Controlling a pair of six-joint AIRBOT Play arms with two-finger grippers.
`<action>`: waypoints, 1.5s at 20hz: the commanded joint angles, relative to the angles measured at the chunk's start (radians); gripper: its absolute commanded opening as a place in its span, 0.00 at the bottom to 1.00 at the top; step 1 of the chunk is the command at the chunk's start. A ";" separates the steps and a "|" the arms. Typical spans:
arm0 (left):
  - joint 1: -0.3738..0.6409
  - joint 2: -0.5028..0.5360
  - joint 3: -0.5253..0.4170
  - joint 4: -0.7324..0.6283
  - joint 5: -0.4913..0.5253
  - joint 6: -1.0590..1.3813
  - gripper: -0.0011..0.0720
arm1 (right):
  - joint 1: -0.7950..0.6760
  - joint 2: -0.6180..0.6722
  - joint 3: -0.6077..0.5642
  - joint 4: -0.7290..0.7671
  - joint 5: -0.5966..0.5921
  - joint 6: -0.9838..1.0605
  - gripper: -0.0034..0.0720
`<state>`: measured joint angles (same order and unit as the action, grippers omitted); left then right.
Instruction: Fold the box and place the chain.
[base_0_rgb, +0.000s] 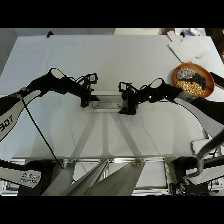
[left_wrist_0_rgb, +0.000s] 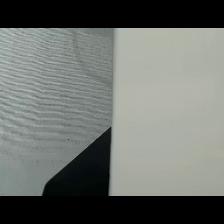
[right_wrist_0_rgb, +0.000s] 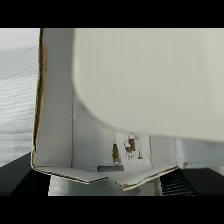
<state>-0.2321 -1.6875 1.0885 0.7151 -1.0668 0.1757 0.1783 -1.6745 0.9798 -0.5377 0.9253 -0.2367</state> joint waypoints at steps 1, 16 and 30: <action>0.000 0.000 0.000 0.000 0.001 0.000 0.03 | 0.002 -0.001 0.001 0.031 -0.002 -0.005 0.96; 0.000 0.000 0.000 0.000 0.001 0.000 0.03 | 0.017 -0.042 0.001 0.037 0.030 0.000 0.96; 0.000 0.000 0.000 0.000 0.001 0.000 0.03 | 0.018 -0.042 0.001 0.038 0.028 -0.002 0.76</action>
